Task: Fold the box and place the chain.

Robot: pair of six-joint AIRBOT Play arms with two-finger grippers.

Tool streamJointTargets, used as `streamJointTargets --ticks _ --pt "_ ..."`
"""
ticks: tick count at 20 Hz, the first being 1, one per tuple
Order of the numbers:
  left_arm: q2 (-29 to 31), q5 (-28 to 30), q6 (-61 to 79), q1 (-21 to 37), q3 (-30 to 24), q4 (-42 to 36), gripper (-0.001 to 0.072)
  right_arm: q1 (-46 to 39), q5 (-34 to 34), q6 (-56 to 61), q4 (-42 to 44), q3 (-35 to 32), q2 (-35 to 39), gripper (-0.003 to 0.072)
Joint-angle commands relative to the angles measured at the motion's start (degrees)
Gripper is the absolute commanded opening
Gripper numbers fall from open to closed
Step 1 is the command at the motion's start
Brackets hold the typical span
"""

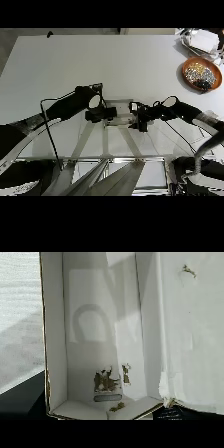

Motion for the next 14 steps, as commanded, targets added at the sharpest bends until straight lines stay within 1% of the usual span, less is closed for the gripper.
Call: streamJointTargets --ticks 1,2,3,4,5,6,7,8,9,10,11,12,13,14 --pt "4.1 -4.1 7.5 3.0 0.1 0.2 0.0581 0.0 0.0 0.0 0.0 0.0 0.0 0.0403" --pt "5.5 -5.4 12.4 4.3 0.1 0.0 0.0583 0.0 0.0 0.0 0.0 0.0 0.0 0.0403" --pt "7.0 -6.7 18.8 5.6 0.1 -0.3 0.0632 0.0 0.0 0.0 0.0 0.0 0.0 0.0403" --pt "8.3 -7.9 27.3 7.1 0.0 -0.2 0.0698 0.0 0.0 0.0 0.0 0.0 0.0 0.0403" --pt "9.4 -8.3 35.7 8.7 -0.2 0.4 0.0694 0.0 0.0 0.0 0.0 0.0 0.0 0.0403" --pt "10.9 -7.4 42.8 9.9 -0.9 1.8 0.0695 0.0 0.0 0.0 0.0 0.0 0.0 0.0403" --pt "12.6 -5.3 49.4 10.4 -2.3 3.6 0.0695 0.0 0.0 0.0 0.0 0.0 0.0 0.0403" --pt "14.5 -1.2 58.4 11.0 -4.5 4.0 0.0697 0.0 0.0 0.0 0.0 0.0 0.0 0.0403" --pt "16.3 2.8 68.8 11.6 -7.1 2.8 0.0697 0.0 0.0 0.0 0.0 0.0 0.0 0.0403" --pt "18.1 7.4 81.8 12.6 -10.4 -0.4 0.0696 0.0 0.0 0.0 0.0 0.0 0.0 0.0403" --pt "19.5 10.6 95.0 13.7 -13.4 -3.9 0.0694 0.0 0.0 0.0 0.0 0.0 0.0 0.0403" --pt "20.2 13.0 107.9 15.0 -16.7 -9.8 0.0694 0.0 0.0 0.0 0.0 0.0 0.0 0.0403" --pt "20.3 13.4 120.3 16.7 -19.6 -17.0 0.0694 0.0 0.0 0.0 0.0 0.0 0.0 0.0403" --pt "19.9 13.3 130.0 18.4 -22.2 -23.8 0.0694 0.0 0.0 0.0 0.0 0.0 0.0 0.0403"
